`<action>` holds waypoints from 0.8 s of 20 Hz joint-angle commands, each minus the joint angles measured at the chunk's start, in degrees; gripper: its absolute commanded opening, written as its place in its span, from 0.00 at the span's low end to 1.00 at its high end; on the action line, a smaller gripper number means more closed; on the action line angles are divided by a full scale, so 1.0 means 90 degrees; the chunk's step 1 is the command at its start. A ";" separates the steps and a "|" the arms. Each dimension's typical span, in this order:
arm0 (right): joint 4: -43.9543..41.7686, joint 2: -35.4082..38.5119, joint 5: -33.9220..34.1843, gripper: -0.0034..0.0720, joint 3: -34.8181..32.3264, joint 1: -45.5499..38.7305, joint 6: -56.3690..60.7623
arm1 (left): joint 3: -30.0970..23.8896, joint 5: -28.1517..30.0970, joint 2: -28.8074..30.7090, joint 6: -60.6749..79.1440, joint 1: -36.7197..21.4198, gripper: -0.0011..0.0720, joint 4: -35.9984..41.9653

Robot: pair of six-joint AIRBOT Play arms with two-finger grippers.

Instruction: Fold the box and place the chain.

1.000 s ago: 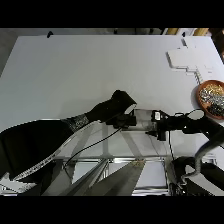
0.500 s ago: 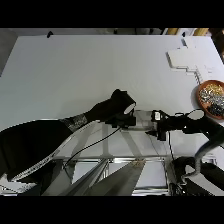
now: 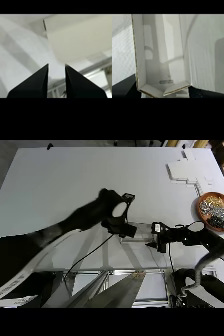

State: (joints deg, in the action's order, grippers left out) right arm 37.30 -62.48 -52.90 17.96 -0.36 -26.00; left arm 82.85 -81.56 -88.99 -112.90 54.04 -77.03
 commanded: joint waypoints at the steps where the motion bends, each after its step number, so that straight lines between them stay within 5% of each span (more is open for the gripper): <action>1: -0.0005 0.0005 -0.0010 0.47 0.0002 0.0000 -0.0002 | -0.0032 -0.0631 0.0840 0.1518 -0.0206 0.33 -0.0015; 2: -0.0005 0.0005 -0.0010 0.47 0.0002 0.0000 -0.0002 | -0.0119 -0.0488 0.1061 0.1994 -0.0294 0.34 -0.0017; 4: -0.0005 0.0002 -0.0010 0.47 0.0002 0.0000 -0.0002 | -0.0512 0.0124 0.1426 0.3206 -0.0381 0.60 0.0049; 8: -0.0005 0.0005 -0.0010 0.47 0.0002 0.0000 -0.0002 | -0.2171 0.1797 0.1889 0.7033 -0.0753 0.75 0.1370; 13: -0.0005 0.0005 -0.0010 0.47 0.0002 0.0000 -0.0002 | -0.4274 0.3854 0.1877 1.2762 -0.1304 0.69 0.3949; 16: -0.0005 0.0005 -0.0010 0.47 0.0002 0.0000 -0.0002 | -0.4473 0.4158 0.1481 1.3401 -0.1622 0.75 0.4532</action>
